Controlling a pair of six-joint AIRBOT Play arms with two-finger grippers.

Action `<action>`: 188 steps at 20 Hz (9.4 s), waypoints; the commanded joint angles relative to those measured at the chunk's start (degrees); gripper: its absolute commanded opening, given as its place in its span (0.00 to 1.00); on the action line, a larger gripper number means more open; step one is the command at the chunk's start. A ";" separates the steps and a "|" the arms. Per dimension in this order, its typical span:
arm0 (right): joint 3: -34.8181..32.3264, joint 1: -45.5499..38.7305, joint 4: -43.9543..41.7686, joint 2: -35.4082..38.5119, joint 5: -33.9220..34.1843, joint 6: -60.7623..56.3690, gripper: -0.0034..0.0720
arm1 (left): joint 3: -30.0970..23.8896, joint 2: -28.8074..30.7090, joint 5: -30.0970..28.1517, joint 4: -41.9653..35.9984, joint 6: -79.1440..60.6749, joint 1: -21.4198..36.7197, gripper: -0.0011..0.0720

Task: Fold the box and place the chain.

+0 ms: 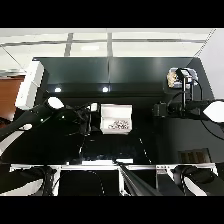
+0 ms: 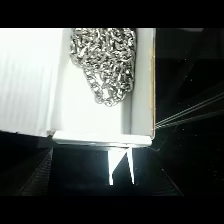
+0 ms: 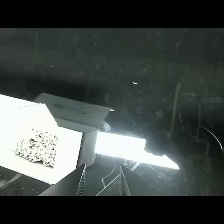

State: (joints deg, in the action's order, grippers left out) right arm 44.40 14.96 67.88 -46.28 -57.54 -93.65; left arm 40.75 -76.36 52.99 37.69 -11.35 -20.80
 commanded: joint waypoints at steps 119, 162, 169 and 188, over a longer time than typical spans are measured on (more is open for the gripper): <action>6.12 11.72 -16.33 -23.34 -3.67 65.07 0.28 | 0.28 -2.93 -4.57 -2.82 -2.32 -5.75 0.67; -10.38 9.68 -46.64 -18.60 12.37 30.69 0.05 | 0.28 -2.93 -4.52 -2.82 -2.14 -5.75 0.67; -10.38 9.73 -43.89 -23.17 14.27 29.31 0.06 | 0.28 -2.93 -4.55 -2.82 -2.14 -5.75 0.68; -4.48 -23.30 -17.90 2.78 -19.76 22.01 0.06 | 1.29 7.23 -1.33 -1.36 11.45 -4.63 0.99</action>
State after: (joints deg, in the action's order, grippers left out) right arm 42.00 -4.43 45.89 -47.94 -75.16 -70.39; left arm 41.69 -73.36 50.65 35.62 -5.93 -25.96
